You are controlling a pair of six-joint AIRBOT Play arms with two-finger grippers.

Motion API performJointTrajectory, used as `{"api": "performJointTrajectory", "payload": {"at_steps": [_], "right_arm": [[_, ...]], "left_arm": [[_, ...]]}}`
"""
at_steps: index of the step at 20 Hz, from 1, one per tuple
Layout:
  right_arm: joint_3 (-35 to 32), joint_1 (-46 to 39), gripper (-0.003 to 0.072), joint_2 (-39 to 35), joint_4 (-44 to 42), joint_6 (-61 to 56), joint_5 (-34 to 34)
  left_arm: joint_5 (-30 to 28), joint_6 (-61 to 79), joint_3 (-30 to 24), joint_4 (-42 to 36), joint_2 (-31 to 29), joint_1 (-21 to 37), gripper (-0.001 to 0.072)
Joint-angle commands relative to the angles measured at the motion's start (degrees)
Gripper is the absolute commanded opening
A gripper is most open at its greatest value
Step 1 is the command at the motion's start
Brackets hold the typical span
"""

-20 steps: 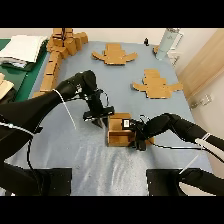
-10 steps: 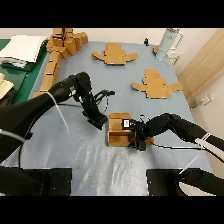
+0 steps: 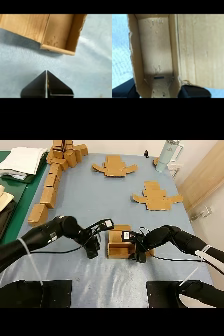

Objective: Fold the box.

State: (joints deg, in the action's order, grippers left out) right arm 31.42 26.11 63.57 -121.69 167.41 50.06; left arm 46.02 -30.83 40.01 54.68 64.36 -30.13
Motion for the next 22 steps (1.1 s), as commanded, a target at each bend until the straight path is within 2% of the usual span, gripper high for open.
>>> {"api": "performJointTrajectory", "payload": {"at_steps": [1, 2, 5, 7, 13, 22], "right_arm": [[0.00, -0.02, 0.0584, 0.02, -0.02, 0.00, -0.02], [0.00, -0.02, 0.0584, 0.02, -0.02, 0.00, -0.02], [0.00, -0.02, 0.0584, 0.02, -0.02, 0.00, -0.02], [0.00, -0.02, 0.0584, 0.02, -0.02, 0.00, -0.02], [0.00, -0.02, 0.0584, 0.02, -0.02, 0.00, -0.02], [0.00, -0.02, 0.0584, 0.02, -0.02, 0.00, -0.02]], "left_arm": [[-10.05, 24.46, -7.52, -9.44, -2.78, 2.01, 0.0624], [-10.16, 29.90, -8.39, -13.46, -2.51, 1.99, 0.0685], [-10.01, 40.17, -8.85, -24.02, -0.74, 1.11, 0.0692], [-10.03, 44.06, -8.83, -27.56, 1.25, 0.37, 0.0692], [-13.68, 45.20, -8.76, -30.45, 3.78, -2.40, 0.0700], [-15.06, 45.05, -8.28, -31.61, 6.51, -3.93, 0.0699]]}}
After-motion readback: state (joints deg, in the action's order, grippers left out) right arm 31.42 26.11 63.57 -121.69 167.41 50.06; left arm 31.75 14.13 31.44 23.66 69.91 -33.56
